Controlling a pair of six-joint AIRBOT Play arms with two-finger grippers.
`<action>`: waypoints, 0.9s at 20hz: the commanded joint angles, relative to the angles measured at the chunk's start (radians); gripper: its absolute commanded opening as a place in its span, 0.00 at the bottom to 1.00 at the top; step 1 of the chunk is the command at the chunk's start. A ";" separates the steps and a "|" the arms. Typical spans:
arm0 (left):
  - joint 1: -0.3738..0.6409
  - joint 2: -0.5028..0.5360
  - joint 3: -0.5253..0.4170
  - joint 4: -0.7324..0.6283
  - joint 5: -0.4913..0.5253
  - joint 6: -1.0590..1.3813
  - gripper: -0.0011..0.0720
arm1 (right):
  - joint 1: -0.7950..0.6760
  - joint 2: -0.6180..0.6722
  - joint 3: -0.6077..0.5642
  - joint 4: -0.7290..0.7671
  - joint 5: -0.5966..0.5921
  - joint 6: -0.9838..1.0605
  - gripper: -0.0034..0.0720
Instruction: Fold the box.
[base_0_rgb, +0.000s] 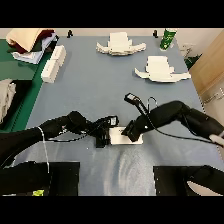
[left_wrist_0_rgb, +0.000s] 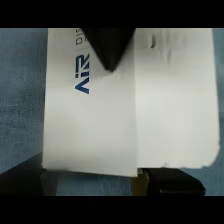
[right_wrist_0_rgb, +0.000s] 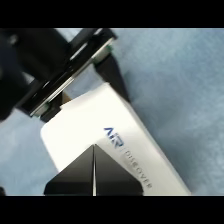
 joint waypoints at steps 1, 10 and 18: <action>0.000 0.001 0.000 0.000 0.000 0.000 0.73 | 0.090 0.163 -0.145 -0.045 0.220 -0.060 0.05; 0.000 0.001 0.000 0.000 0.000 0.000 0.73 | 0.142 0.211 -0.155 -0.234 0.305 -0.095 0.48; 0.000 0.001 0.000 0.000 0.000 0.000 0.73 | 0.142 0.198 -0.122 -0.241 0.244 -0.373 0.84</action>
